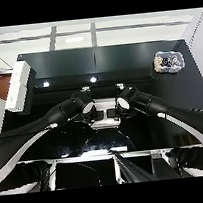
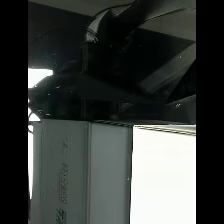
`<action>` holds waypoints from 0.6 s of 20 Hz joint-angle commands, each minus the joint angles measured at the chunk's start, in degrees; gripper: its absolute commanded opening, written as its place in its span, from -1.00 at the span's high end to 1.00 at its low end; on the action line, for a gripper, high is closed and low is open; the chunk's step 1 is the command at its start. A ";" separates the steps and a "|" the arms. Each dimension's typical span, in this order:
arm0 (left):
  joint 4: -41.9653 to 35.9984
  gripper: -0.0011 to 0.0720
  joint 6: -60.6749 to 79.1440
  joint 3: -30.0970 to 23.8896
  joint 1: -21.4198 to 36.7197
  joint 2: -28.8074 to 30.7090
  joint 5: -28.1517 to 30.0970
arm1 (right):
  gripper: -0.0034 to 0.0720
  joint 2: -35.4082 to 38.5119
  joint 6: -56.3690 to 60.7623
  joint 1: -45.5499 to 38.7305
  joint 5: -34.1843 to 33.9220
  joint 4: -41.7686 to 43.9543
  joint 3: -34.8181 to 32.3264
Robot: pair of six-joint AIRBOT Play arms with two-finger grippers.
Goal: Fold the box and place the chain.
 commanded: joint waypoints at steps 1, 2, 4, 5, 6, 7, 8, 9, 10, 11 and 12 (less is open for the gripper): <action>0.07 0.88 0.02 0.02 0.04 0.00 0.02 | 0.41 -0.11 0.15 0.04 -1.01 1.18 0.07; 0.07 0.88 0.02 0.02 0.04 0.00 0.00 | 0.48 -0.11 0.13 0.07 -1.44 1.40 0.07; 0.04 0.88 0.02 0.02 0.04 0.00 0.02 | 0.48 -0.11 0.17 0.04 -1.53 1.81 0.07; 0.04 0.88 0.02 0.02 0.04 0.00 0.00 | 0.57 -0.11 0.17 0.04 -1.55 1.84 0.07; 0.04 0.88 0.00 0.02 0.04 0.00 0.00 | 0.57 -0.11 0.20 0.04 -1.53 1.84 0.07; 0.04 0.88 0.02 0.02 0.04 0.00 0.00 | 0.57 -0.11 0.20 0.04 -1.53 1.86 0.07; 0.04 0.88 0.00 0.02 0.04 0.00 0.02 | 0.57 -0.11 0.20 0.04 -1.57 2.27 0.07; 0.04 0.88 0.00 0.02 0.04 0.00 0.02 | 0.57 -0.17 0.17 0.04 -1.62 2.47 0.07; 0.04 0.88 0.00 0.02 0.04 0.00 0.02 | 0.57 -0.35 0.17 0.04 -1.53 2.62 0.07; 0.04 0.88 0.00 0.02 0.04 0.00 0.02 | 0.57 -0.52 0.17 0.04 -1.51 2.69 0.07; 0.04 0.88 0.00 0.02 0.04 0.00 0.02 | 0.58 -0.74 0.17 0.04 -1.51 2.93 0.07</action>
